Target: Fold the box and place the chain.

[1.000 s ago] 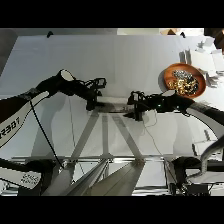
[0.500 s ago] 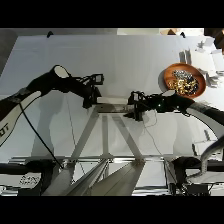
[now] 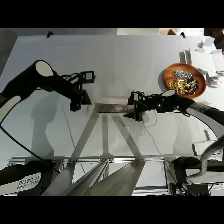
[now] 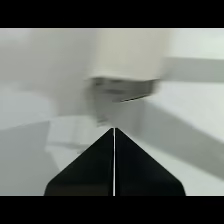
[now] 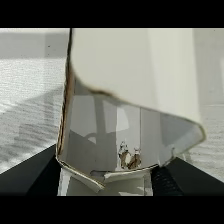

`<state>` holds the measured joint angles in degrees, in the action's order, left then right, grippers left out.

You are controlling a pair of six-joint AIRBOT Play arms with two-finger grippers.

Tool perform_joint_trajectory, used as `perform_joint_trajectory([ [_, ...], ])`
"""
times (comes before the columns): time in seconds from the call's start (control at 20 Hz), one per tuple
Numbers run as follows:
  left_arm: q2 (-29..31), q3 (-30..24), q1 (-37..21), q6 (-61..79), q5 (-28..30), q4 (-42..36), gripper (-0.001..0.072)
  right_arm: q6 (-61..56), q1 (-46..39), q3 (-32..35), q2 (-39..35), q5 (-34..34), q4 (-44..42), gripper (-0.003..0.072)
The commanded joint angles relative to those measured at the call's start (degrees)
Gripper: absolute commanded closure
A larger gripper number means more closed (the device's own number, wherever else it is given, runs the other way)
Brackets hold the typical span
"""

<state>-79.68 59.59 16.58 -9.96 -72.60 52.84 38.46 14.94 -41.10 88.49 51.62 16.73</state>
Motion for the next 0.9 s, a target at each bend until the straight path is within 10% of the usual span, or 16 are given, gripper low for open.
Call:
perform_joint_trajectory([
  [0.0, 0.87, -5.33, 2.86, -1.16, 0.46, -9.38, 0.07, -0.02, 0.04, -0.02, 0.02, 0.0, -0.02, 0.0151],
  [0.5, -0.33, -7.54, 1.88, -1.97, 33.66, -26.05, 0.0697, -0.02, 0.04, -0.04, 0.02, 0.02, -0.02, 0.0151],
  [0.85, -8.92, -7.56, 2.05, -4.66, 34.47, -26.05, 0.07, -0.02, 0.04, -0.04, 0.02, 0.02, -0.02, 0.0151],
])
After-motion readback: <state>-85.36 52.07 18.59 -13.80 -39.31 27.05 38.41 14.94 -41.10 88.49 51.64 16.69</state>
